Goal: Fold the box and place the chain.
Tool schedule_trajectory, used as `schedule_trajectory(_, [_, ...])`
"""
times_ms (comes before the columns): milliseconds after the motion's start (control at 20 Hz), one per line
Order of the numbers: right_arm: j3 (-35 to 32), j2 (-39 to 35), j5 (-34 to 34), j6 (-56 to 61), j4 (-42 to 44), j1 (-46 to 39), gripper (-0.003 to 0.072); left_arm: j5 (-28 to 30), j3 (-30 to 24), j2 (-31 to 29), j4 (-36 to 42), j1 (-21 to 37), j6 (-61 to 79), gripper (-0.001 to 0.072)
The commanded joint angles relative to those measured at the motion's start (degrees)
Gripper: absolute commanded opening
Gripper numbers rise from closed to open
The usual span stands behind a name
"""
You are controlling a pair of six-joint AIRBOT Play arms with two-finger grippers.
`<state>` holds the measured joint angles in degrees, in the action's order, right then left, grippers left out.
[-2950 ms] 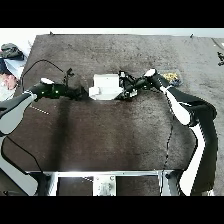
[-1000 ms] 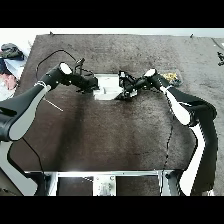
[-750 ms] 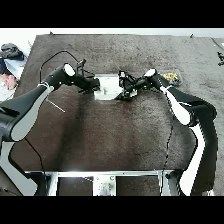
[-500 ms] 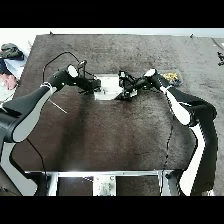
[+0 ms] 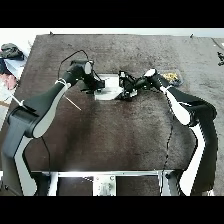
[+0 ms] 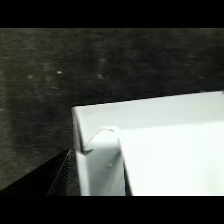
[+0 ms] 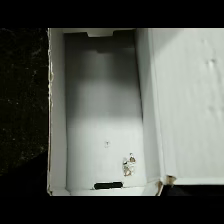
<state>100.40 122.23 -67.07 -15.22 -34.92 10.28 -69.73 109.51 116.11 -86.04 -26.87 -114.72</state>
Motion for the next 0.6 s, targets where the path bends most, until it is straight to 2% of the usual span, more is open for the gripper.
schedule_trajectory(0, [0.0, 0.0, 0.0, 0.0, 0.0, 0.0, 0.0407, -3.8, 3.3, 2.2, -7.0, -1.3, -4.5, 0.0349])
schedule_trajectory(200, [0.0, 0.0, 0.0, 0.0, 0.0, 0.0, 0.0407, -3.0, 3.3, 3.0, -7.3, -1.3, -5.2, 0.0347])
schedule_trajectory(300, [0.0, 0.0, 0.0, 0.0, 0.0, 0.0, 0.0407, -2.8, 3.3, 3.0, -8.1, -1.3, -6.2, 0.0231])
schedule_trajectory(550, [0.0, 0.0, 0.0, 0.0, 0.0, 0.0, 0.0407, -2.9, 3.3, 3.1, -8.0, -1.3, -10.9, 0.0225])
